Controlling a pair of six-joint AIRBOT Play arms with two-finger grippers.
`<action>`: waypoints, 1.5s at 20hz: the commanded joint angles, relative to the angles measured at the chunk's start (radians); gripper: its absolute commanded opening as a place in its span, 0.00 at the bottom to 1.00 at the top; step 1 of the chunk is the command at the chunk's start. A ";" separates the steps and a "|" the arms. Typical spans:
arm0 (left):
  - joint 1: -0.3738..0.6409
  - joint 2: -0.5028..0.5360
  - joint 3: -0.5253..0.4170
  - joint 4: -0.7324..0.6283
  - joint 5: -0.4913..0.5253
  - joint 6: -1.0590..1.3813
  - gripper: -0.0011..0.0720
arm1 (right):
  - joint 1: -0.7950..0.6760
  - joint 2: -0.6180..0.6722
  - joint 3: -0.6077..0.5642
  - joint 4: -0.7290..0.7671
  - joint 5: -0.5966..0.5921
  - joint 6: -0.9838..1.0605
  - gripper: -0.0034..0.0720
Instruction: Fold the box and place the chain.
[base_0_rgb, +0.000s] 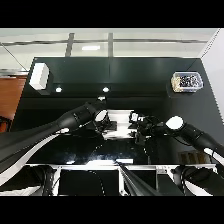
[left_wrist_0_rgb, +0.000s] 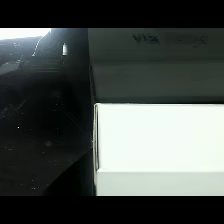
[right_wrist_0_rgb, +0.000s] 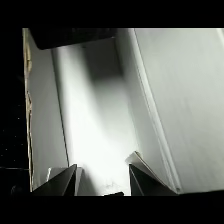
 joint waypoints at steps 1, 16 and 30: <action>0.001 0.000 0.000 0.000 0.000 0.002 0.05 | 0.001 -0.002 -0.001 -0.013 -0.029 0.042 0.33; 0.001 0.000 0.000 0.000 0.000 0.002 0.05 | -0.578 0.178 0.095 -0.498 0.229 1.299 0.06; 0.001 0.000 0.000 0.000 0.000 0.002 0.05 | -0.417 -0.098 -0.051 -0.104 0.326 1.066 0.06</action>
